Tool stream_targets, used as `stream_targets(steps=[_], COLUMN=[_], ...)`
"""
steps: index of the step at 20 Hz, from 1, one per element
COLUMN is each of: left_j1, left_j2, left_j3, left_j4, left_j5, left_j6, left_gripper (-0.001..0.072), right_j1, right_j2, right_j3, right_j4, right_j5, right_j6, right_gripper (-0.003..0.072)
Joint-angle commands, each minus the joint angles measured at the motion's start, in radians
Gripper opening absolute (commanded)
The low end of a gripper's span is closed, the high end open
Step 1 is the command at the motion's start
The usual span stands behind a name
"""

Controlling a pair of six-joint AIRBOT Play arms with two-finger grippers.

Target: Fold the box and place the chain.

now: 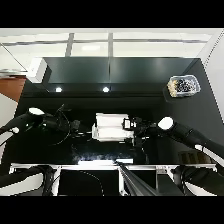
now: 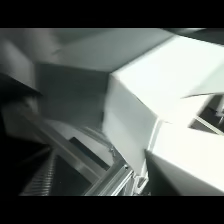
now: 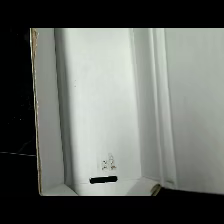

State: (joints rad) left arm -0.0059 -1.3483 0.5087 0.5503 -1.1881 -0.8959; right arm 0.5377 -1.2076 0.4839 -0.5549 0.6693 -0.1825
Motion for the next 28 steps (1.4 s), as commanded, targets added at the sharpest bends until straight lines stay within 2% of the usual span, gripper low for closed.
stream_targets(steps=[1,5,10,14,18,22,26,28], left_j1=[-0.024,-0.113,-0.299,-0.399,-0.443,-0.526,-0.699,-0.765], left_j2=[0.034,0.105,0.14,0.14,0.14,0.14,0.132,0.116], left_j3=[0.063,0.118,0.121,0.121,0.121,0.178,0.264,0.277], left_j4=[0.03,0.126,0.202,0.236,0.276,0.497,0.791,0.861], left_j5=[-0.059,-0.025,0.143,0.278,0.291,0.287,0.289,0.304], left_j6=[-0.046,-0.185,-0.374,-0.495,-0.591,-0.821,-1.133,-1.247], left_gripper=[0.0673,0.0673,0.0672,0.0672,0.0672,0.0671,0.0671,0.0671], right_j1=[0.0,0.0,0.0,0.0,0.0,0.0,0.0,0.0], right_j2=[0.0,0.0,0.0,0.0,0.0,0.0,0.0,0.0], right_j3=[0.001,0.001,0.001,0.001,0.001,0.001,0.001,0.001], right_j4=[0.0,0.0,0.0,0.0,0.0,0.0,0.0,0.0], right_j5=[0.0,0.0,0.0,0.0,0.0,0.0,0.0,0.0], right_j6=[0.0,0.0,0.0,0.0,0.0,0.0,0.0,0.0], right_gripper=[0.0434,0.0433,0.0434,0.0433,0.0434,0.0434,0.0434,0.0433])
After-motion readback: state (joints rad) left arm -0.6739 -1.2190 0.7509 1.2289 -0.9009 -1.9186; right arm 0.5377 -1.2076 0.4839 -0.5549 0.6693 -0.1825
